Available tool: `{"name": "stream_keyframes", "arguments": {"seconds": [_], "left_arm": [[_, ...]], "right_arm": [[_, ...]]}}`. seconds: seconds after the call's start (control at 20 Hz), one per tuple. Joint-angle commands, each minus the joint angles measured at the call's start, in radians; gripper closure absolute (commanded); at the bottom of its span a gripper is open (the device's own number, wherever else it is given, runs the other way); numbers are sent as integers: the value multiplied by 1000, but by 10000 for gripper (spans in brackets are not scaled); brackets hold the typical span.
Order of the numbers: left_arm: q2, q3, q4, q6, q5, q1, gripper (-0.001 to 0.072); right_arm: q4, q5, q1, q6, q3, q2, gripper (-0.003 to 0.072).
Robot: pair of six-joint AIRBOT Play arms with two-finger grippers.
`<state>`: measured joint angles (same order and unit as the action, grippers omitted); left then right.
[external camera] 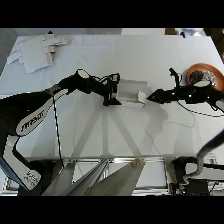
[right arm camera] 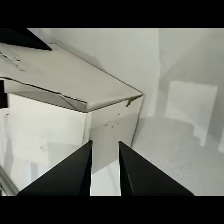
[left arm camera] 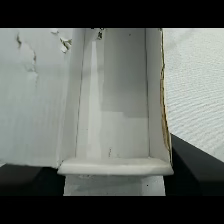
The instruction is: Fold the box and place the chain.
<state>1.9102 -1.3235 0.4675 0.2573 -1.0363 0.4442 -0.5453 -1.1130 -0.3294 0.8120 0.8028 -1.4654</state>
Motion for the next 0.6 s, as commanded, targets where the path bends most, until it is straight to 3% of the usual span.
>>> {"name": "stream_keyframes", "arguments": {"seconds": [0.0,0.25,0.4,0.55], "left_arm": [[0,0,0,0,0,0,315],[0,0,0,0,0,0,315],[0,0,0,0,0,0,315],[0,0,0,0,0,0,315]], "right_arm": [[2,-3,1,-10,1,23,498],[5,1,4,-18,1,23,489],[3,3,4,-29,1,23,382],[3,13,4,-33,1,23,381]]}}
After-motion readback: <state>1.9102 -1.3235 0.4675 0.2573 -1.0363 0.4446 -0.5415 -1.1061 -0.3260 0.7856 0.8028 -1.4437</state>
